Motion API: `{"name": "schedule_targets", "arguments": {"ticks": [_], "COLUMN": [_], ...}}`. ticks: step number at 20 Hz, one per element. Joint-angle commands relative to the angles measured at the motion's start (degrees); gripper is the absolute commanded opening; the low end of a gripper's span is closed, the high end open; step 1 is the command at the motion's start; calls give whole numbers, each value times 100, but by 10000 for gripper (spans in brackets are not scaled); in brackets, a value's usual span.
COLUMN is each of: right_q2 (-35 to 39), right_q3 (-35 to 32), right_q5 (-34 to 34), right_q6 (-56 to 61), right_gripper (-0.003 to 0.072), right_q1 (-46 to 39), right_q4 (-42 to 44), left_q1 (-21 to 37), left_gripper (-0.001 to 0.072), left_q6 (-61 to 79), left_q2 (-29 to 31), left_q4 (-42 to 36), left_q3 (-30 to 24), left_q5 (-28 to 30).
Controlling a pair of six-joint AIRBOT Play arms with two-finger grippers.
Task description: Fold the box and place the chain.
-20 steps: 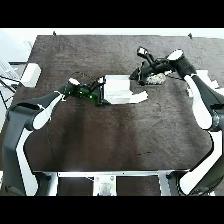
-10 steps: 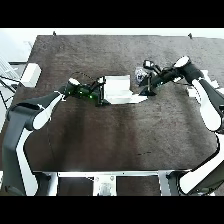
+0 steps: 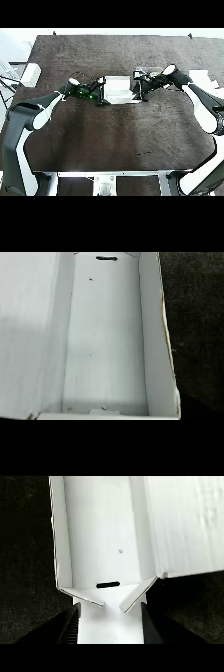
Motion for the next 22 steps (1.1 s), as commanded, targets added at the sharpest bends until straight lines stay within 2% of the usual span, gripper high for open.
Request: {"name": "schedule_targets", "arguments": {"ticks": [1, 2, 3, 4, 5, 10, 17, 18, 20, 22], "right_q2": [2, 2, 2, -2, -4, -48, -105, -105, -105, -105], "right_q3": [-37, -37, -42, -42, -42, -44, -46, -44, -44, -42], "right_q5": [-133, -133, -133, -133, -133, -219, -284, -284, -350, -310], "right_q6": [-66, -66, -68, -68, -68, -282, -306, -304, -326, -326], "right_gripper": [417, 406, 332, 225, 208, 198, 230, 252, 615, 628], "right_q1": [98, 116, 131, 153, 181, 319, 332, 330, 310, 278], "right_q4": [22, 28, 44, 107, 227, 675, 667, 667, 664, 601], "left_q1": [4, 4, 4, 4, 4, 4, 4, 4, 4, 4], "left_gripper": [350, 350, 350, 350, 350, 349, 349, 350, 350, 350], "left_q6": [2, 2, 2, 2, 2, 2, 2, 2, 2, 2], "left_q2": [-4, -4, -4, -4, -4, -4, -4, -2, -4, -4], "left_q4": [0, 0, 0, 0, 0, 0, 0, 0, 0, 0], "left_q3": [4, 4, 4, 4, 4, 4, 4, 4, 4, 4], "left_q5": [-2, 0, -2, -2, -2, 0, -2, -2, -2, 0]}}
